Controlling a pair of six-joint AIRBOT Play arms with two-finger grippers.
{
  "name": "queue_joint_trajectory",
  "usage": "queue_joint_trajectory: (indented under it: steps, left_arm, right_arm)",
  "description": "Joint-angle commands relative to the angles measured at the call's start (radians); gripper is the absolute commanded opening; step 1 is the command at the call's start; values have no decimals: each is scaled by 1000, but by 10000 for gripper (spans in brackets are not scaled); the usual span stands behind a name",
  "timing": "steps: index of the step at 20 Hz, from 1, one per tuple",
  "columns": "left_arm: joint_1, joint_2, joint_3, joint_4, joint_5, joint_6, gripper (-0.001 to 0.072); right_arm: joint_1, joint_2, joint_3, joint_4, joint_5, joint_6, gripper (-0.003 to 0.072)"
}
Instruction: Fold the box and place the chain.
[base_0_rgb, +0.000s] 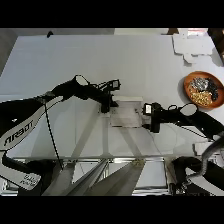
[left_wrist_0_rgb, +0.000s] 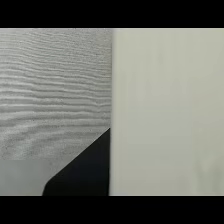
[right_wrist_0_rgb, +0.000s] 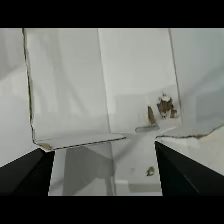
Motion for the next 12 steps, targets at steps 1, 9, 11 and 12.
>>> queue_joint_trajectory:
  steps: [1,9,11,12]
  left_arm:
    - [1,-1,0,0,0,0,15]
    - [1,-1,0,0,0,0,15]
    - [1,-1,0,0,0,0,15]
    - [1,-1,0,0,0,0,15]
  right_arm:
    - [22,-2,-6,63,-16,39,693]
    - [22,0,-6,55,-93,241,693]
    - [20,0,-6,55,-101,267,693]
    - [20,0,-6,55,-100,267,693]
